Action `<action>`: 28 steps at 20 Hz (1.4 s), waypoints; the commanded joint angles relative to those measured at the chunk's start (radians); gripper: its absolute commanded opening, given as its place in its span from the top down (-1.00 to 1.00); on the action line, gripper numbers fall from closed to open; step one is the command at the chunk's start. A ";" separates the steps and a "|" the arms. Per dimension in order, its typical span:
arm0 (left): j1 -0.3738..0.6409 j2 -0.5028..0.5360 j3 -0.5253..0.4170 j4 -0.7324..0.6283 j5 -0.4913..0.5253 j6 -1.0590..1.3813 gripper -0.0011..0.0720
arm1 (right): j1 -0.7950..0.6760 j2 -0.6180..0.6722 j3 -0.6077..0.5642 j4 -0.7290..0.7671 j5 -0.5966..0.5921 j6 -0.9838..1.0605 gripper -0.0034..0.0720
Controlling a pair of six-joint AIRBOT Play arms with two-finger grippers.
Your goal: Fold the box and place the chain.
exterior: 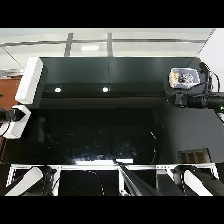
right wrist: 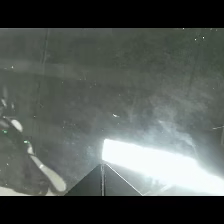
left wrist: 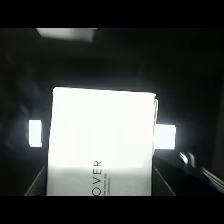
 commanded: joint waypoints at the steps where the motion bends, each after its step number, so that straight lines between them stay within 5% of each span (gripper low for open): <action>1: -0.003 -0.098 0.019 -0.109 0.116 0.134 0.36 | -0.001 0.000 0.000 0.043 -0.002 0.006 0.87; 4: -0.023 -0.172 0.058 -0.105 0.151 0.131 0.28 | -0.001 0.000 0.000 0.065 -0.002 0.006 0.87; 8: -0.038 -0.199 0.127 -0.101 0.180 0.131 -0.84 | 0.017 0.000 0.000 0.073 0.006 0.006 0.87; 9: -0.038 -0.195 0.160 -0.101 0.168 0.118 -0.97 | 0.037 0.000 0.000 0.073 0.003 0.006 0.87; 13: -0.087 -0.160 0.339 -0.161 0.013 0.043 -0.96 | 0.153 0.000 0.000 0.058 -0.145 0.008 0.87; 14: -0.108 -0.146 0.368 -0.211 -0.003 -0.010 -0.86 | 0.185 0.000 0.000 0.060 -0.216 0.018 0.87; 16: -0.162 -0.107 0.402 -0.333 -0.069 -0.117 0.90 | 0.247 -0.001 0.000 0.058 -0.361 0.023 0.87; 19: -0.302 -0.034 0.348 -0.465 -0.153 -0.120 0.92 | 0.329 -0.005 -0.001 -0.015 -0.555 0.020 0.87; 21: -0.460 0.067 0.216 -0.425 -0.007 -0.120 0.92 | 0.361 -0.014 -0.008 -0.169 -0.615 0.021 0.87; 24: -0.651 0.238 -0.023 -0.323 0.273 -0.120 0.91 | 0.365 -0.024 -0.010 -0.305 -0.533 0.021 0.87; 28: -0.681 0.380 -0.140 -0.313 0.327 -0.120 0.90 | 0.365 -0.024 -0.010 -0.301 -0.514 0.021 0.87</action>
